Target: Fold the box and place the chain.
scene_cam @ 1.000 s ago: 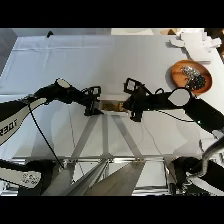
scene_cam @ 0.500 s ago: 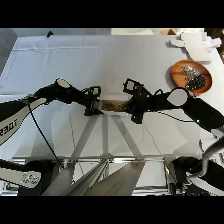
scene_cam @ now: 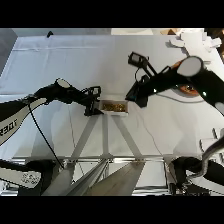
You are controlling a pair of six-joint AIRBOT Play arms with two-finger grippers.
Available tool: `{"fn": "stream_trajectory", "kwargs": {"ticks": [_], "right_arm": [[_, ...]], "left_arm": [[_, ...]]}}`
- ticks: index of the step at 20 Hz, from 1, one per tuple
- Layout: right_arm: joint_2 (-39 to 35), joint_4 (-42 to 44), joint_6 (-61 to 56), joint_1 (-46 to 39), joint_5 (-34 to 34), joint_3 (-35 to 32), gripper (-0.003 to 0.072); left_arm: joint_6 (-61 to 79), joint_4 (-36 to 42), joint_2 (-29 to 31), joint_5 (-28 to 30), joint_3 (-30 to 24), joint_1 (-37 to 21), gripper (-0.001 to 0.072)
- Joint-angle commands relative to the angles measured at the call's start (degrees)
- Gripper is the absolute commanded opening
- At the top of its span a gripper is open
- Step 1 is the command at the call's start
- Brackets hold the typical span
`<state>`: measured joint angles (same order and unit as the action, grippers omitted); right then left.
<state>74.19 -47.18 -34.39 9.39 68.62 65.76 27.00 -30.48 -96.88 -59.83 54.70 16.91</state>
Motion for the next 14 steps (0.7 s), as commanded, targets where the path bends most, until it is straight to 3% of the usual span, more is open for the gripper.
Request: {"fn": "stream_trajectory", "kwargs": {"ticks": [1, 3, 5, 7, 10, 14], "right_arm": [[9.62, 2.60, -4.70, -1.64, 2.54, 6.16, 0.0162], [13.62, 9.03, -4.81, -1.66, 2.29, 6.69, 0.0210], [15.47, 13.88, -4.57, -1.64, 1.97, 6.69, 0.0210], [16.13, 14.16, -4.57, -1.60, 0.59, 6.69, 0.0212], [16.76, 12.41, -4.13, -1.25, 0.31, 6.67, 0.0333], [18.14, 10.49, 1.11, 0.96, 2.67, 6.64, 0.0347]], "left_arm": [[0.00, -0.02, 0.04, 0.02, 0.02, -0.02, 0.0321], [0.00, 0.00, 0.04, 0.02, 0.02, -0.02, 0.0321], [0.00, -0.02, 0.04, 0.02, 0.02, -0.02, 0.0321], [0.00, -0.02, 0.04, 0.02, 0.02, -0.02, 0.0321], [0.00, -0.02, 0.04, 0.02, 0.02, -0.02, 0.0321], [0.00, 0.00, 0.04, 0.02, 0.02, -0.02, 0.0321]]}}
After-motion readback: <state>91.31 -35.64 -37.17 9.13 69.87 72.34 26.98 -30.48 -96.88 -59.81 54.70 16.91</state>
